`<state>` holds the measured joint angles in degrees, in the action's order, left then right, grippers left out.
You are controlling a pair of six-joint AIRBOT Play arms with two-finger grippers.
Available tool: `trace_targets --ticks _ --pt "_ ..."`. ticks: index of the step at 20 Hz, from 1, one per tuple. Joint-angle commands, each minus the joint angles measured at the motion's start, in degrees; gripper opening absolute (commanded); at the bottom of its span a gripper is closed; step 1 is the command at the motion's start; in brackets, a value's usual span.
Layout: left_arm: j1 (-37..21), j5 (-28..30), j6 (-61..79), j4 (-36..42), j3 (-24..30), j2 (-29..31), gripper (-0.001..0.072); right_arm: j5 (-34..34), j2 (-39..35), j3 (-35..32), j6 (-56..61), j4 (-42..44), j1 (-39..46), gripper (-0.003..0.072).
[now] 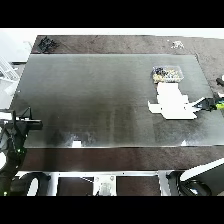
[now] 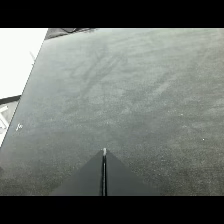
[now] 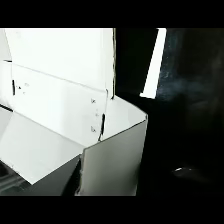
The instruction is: Fold the box and place the chain.
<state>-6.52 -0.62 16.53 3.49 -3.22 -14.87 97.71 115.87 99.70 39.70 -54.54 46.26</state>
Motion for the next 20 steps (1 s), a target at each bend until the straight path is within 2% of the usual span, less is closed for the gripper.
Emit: trace_targets --ticks 1,2,3,4,9,12,17,20 --pt "0.0 0.0 0.0 0.0 0.0 0.0 0.002 -0.8 0.5 -2.5 -1.4 1.7 -0.7 0.037" --pt "0.0 0.0 0.0 0.0 0.0 0.0 0.002 -1.3 0.6 -2.5 -1.4 1.8 -0.9 0.0331" --pt "0.0 0.0 0.0 0.0 0.0 0.0 0.002 -1.4 0.6 -2.4 -1.4 3.0 -1.0 0.0247" --pt "0.0 0.0 0.0 0.0 0.0 0.0 0.002 -1.3 0.5 -2.3 -1.4 4.9 -1.1 -0.0003" --pt "0.0 0.0 0.0 0.0 0.0 0.0 0.002 1.0 -1.4 -4.3 0.4 9.1 -1.9 0.0002" --pt "0.0 0.0 0.0 0.0 0.0 0.0 0.002 -0.6 -6.3 -13.3 0.2 11.5 -3.5 0.0001" --pt "0.0 0.0 0.0 0.0 0.0 0.0 0.002 -9.9 -17.8 -34.1 -2.5 23.8 -11.5 0.0001" --pt "0.0 0.0 0.0 0.0 0.0 0.0 0.002 -15.0 -19.5 -37.5 -1.7 26.1 -21.6 0.0001"
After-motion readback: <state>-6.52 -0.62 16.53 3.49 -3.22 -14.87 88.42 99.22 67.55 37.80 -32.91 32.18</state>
